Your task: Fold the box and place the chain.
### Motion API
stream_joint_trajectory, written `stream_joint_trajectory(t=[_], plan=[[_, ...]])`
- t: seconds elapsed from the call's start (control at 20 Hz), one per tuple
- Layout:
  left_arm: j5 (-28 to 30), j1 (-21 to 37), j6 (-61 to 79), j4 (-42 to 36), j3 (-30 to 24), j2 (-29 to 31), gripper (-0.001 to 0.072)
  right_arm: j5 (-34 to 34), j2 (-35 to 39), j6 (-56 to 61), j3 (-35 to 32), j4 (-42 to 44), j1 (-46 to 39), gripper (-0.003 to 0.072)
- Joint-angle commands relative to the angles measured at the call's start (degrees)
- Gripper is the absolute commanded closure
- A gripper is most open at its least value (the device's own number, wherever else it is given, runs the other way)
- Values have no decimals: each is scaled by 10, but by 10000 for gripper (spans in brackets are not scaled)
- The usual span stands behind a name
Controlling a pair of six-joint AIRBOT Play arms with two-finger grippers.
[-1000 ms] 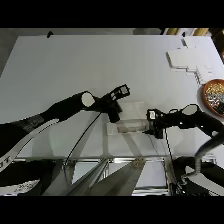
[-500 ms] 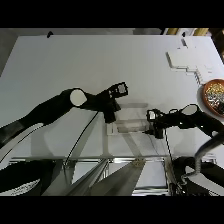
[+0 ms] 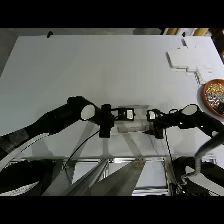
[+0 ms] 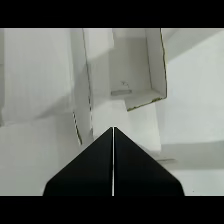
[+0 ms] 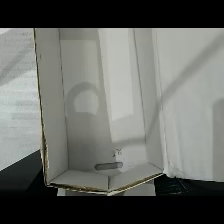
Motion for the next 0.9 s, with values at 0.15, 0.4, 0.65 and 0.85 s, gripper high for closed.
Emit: stream_joint_trajectory(t=[0.15, 0.4, 0.65, 0.85], plan=[[12, 33, 8, 28, -38, -12, 697, 0, 0, 0, 0, 0, 0, 288], [35, 42, 148, -24, -58, -12, 314, 0, 0, 0, 0, 0, 0, 288], [63, 42, 176, -42, -58, -13, 298, 0, 0, 0, 0, 0, 0, 288], [95, 39, 176, -69, -58, -31, 247, 0, 0, 0, 0, 0, 0, 288]])
